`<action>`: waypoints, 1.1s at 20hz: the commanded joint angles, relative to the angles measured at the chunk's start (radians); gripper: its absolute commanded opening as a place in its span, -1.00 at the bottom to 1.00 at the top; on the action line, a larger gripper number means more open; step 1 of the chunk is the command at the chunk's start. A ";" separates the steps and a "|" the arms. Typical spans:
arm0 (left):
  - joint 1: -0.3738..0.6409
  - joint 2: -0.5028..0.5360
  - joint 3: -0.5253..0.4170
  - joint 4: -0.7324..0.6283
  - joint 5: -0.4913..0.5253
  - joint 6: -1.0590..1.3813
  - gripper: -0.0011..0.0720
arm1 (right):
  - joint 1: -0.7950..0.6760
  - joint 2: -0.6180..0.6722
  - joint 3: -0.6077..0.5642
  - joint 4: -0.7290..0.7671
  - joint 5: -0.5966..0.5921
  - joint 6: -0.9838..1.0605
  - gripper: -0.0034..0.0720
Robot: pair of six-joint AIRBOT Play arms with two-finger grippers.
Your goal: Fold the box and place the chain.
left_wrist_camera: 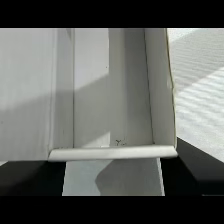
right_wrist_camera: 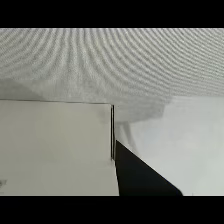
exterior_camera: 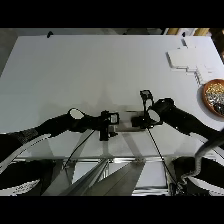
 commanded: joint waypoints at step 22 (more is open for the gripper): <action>0.000 0.000 0.000 0.000 -0.001 0.000 -0.03 | -0.028 0.248 0.019 -0.039 0.183 -0.198 -0.18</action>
